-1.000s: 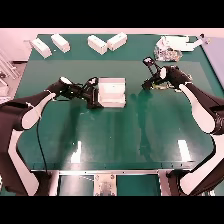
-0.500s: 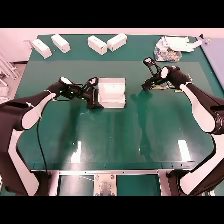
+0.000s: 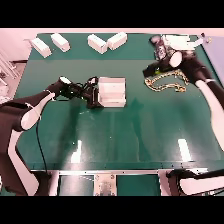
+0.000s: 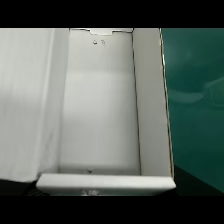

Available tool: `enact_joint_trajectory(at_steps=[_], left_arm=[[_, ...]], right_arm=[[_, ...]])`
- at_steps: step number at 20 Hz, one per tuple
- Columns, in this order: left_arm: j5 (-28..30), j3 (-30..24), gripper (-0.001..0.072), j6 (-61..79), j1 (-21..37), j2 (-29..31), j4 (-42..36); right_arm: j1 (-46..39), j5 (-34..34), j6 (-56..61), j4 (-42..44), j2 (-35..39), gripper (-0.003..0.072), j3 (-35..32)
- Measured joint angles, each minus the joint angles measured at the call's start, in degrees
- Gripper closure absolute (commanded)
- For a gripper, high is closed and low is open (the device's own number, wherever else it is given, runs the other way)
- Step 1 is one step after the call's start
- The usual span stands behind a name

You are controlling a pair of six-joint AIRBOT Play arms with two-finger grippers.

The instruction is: Fold the box and place the chain.

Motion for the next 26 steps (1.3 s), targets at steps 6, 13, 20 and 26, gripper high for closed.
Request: enact_joint_trajectory(at_steps=[6,13,20,26], left_arm=[[0.00,0.00,0.0141,0.00,0.00,0.00,-0.04],[0.02,0.00,0.0141,0.00,0.00,0.00,-0.04],[0.02,0.00,0.0141,0.00,0.00,0.00,-0.07],[0.00,0.00,0.0141,0.00,0.00,0.00,-0.07]], right_arm=[[2.16,4.42,5.14,-6.93,5.42,0.0340,-2.71],[-6.40,-2.34,-4.72,0.85,3.26,0.0154,-15.17],[-10.08,-4.31,-22.47,10.29,-4.42,0.0119,-14.36],[-11.15,-4.48,-29.14,11.78,-8.85,0.0119,-9.01]])
